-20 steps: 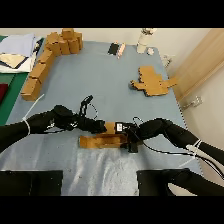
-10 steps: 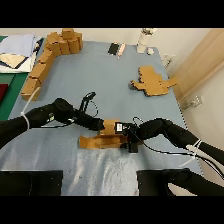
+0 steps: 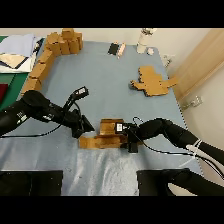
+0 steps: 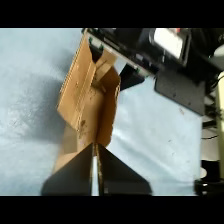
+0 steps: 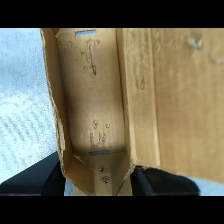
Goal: Fold the box.
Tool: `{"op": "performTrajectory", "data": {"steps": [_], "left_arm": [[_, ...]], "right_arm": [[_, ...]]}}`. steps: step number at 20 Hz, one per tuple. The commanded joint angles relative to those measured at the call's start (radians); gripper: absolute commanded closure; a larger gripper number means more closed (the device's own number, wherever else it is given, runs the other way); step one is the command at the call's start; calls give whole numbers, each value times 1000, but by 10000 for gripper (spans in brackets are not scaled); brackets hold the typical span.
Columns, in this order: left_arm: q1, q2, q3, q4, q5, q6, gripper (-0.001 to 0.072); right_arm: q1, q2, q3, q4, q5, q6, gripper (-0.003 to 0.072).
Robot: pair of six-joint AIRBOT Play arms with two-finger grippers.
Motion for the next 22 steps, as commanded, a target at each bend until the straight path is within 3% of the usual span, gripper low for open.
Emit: {"op": "performTrajectory", "data": {"steps": [1,3,6,15,16,17,20,21,22], "left_arm": [[79,26,-123,-44,146,212,14],[76,26,-217,-129,287,362,19],[11,26,-291,-157,310,645,19],[-195,-4,-303,-275,411,745,22],[-203,-9,-303,-275,412,740,95],[-211,-11,-303,-275,417,739,233],[-231,-30,-303,-299,467,737,250],[-237,-34,-301,-299,468,737,371],[-244,-35,-301,-299,475,737,427]], "right_arm": [[0,0,-1,-1,0,0,210],[0,-1,-1,-3,0,0,210],[0,0,-1,-3,0,0,210],[0,-1,-1,-3,1,0,210],[0,0,-1,-3,0,0,210],[0,-1,-1,-3,0,0,210],[0,-1,-1,-3,0,0,210],[0,0,-1,-3,0,0,210],[0,-1,-1,-3,0,0,210]]}}
